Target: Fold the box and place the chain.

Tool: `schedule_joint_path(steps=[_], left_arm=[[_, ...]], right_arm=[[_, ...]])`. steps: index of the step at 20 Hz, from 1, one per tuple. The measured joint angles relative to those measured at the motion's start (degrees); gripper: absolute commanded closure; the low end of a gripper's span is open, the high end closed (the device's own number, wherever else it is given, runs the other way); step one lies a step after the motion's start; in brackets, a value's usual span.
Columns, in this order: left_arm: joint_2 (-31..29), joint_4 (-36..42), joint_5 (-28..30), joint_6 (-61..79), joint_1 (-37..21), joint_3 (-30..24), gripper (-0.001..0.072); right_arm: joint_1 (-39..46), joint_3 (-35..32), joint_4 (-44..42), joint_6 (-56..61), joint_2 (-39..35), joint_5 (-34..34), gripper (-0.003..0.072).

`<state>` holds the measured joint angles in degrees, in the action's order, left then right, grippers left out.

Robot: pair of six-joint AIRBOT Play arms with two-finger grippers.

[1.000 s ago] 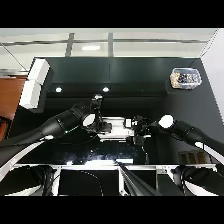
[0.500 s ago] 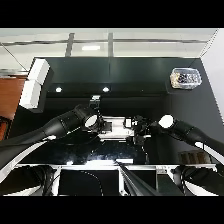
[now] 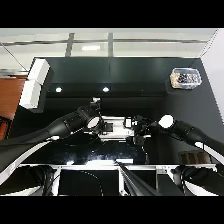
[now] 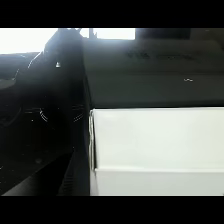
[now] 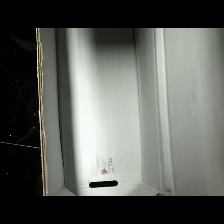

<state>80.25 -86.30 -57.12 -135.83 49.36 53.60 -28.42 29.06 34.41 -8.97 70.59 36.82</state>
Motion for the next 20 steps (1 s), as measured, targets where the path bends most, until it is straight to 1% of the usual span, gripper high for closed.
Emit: schedule_joint_path(steps=[1, 3, 4, 8, 9, 10, 11, 12, 16, 17, 18, 19, 20], left_arm=[[0.09, 0.00, 0.02, -0.02, 0.04, 0.00, 0.0520], [0.22, 0.02, 0.15, -0.02, 0.11, 0.00, 0.0604], [0.26, 0.00, 0.07, -0.07, 0.13, 0.00, 0.0663], [0.33, 0.35, -0.02, -0.20, 0.17, 0.02, 0.0663], [0.33, 0.52, -0.02, -0.20, 0.17, 0.02, 0.0659], [0.35, 0.66, -0.04, -0.17, 0.17, 0.02, 0.0553], [0.37, 0.85, 0.07, 0.00, 0.17, 0.02, 0.0286], [0.37, 1.11, 0.13, -0.02, 0.17, 0.04, 0.0173], [0.37, 1.53, -0.33, -0.13, 0.17, 0.04, 0.0174], [0.37, 1.53, -0.39, -0.13, 0.17, 0.04, 0.0184], [0.37, 1.55, -0.39, -0.15, 0.17, 0.04, 0.0242], [0.37, 1.55, -0.39, -0.13, 0.17, 0.04, 0.0274], [0.37, 1.55, -0.39, -0.15, 0.15, 0.04, 0.0372]], right_arm=[[0.00, 0.02, -0.02, -0.02, 0.00, 0.00, 0.0255], [0.00, 0.00, 0.00, 0.00, 0.00, 0.00, 0.0255], [0.00, 0.02, 0.00, -0.02, 0.00, 0.02, 0.0256], [0.00, 0.02, 0.00, 0.00, 0.00, 0.02, 0.0256], [0.00, 0.02, -0.02, 0.00, 0.00, 0.00, 0.0256], [0.00, 0.00, 0.00, 0.00, 0.00, 0.00, 0.0256], [0.00, 0.02, 0.00, -0.02, 0.00, 0.02, 0.0255], [0.00, 0.02, 0.02, -0.02, 0.00, 0.02, 0.0256], [0.00, 0.00, 0.02, -0.02, 0.00, 0.02, 0.0256], [0.00, 0.00, 0.02, -0.02, 0.00, 0.02, 0.0256], [0.00, 0.00, 0.02, -0.02, 0.00, 0.02, 0.0255], [0.00, 0.00, 0.02, -0.02, 0.00, 0.02, 0.0256], [0.00, 0.02, 0.02, -0.02, 0.00, 0.02, 0.0256]])
